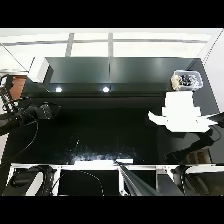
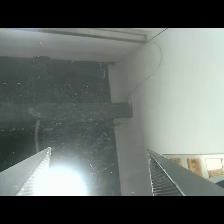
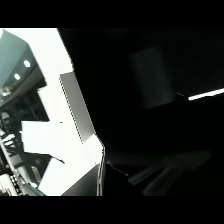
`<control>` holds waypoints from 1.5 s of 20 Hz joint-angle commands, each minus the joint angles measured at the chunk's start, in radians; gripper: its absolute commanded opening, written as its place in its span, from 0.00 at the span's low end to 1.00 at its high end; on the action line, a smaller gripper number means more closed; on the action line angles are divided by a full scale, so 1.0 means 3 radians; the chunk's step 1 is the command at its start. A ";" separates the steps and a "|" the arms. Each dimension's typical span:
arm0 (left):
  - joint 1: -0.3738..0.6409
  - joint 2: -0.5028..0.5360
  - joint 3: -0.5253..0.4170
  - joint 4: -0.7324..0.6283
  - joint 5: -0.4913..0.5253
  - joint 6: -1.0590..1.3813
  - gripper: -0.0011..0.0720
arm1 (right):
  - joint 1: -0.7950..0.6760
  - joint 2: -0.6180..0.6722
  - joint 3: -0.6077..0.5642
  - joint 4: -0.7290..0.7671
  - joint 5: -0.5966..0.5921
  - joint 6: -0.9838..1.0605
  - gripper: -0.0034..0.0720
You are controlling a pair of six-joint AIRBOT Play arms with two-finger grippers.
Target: Fold the box and place the chain.
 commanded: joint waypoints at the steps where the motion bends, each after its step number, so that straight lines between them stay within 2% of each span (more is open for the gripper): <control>1: 0.0001 -0.0001 0.0003 -0.0003 0.0001 0.0001 0.98 | 0.0195 0.0092 -0.0003 0.0275 0.0092 -0.0037 0.10; 7: 0.0003 -0.0001 0.0003 -0.0074 -0.0075 0.0028 0.98 | 0.0876 0.0390 -0.0137 0.0501 -0.0216 0.0047 0.10; 11: 0.0001 -0.0001 0.0003 -0.0079 -0.0071 0.0027 0.98 | 0.1504 0.0764 -0.0516 0.0851 -0.0608 0.0052 0.10; 14: 0.0001 -0.0005 0.0003 -0.0078 -0.0071 0.0028 0.98 | 0.2125 0.1242 -0.0975 0.1041 -0.1233 0.0056 0.10; 17: 0.0000 -0.0055 0.0003 -0.0104 -0.0080 0.0029 0.98 | 0.2792 0.1857 -0.1647 0.1273 -0.1960 0.0097 0.10; 19: -0.0050 -0.0167 0.0003 -0.0103 -0.0109 0.0071 0.98 | 0.3250 0.2262 -0.2050 0.1497 -0.2459 -0.0010 0.10; 20: -0.0136 -0.0256 0.0003 -0.0085 -0.0107 0.0177 0.98 | 0.3474 0.2422 -0.2201 0.1634 -0.2532 -0.0453 0.10; 23: -0.0509 -0.0570 0.0003 -0.0089 0.0022 0.0239 0.98 | 0.3943 0.2722 -0.2600 0.1972 -0.2729 -0.0926 0.10; 26: -0.0839 -0.0900 0.0003 -0.0135 0.0294 0.0235 0.98 | 0.4304 0.2871 -0.2927 0.1989 -0.3122 -0.1085 0.10; 30: -0.0921 -0.1334 0.0038 -0.0167 0.0136 0.0168 0.98 | 0.4668 0.2885 -0.3065 0.1991 -0.3515 -0.1143 0.10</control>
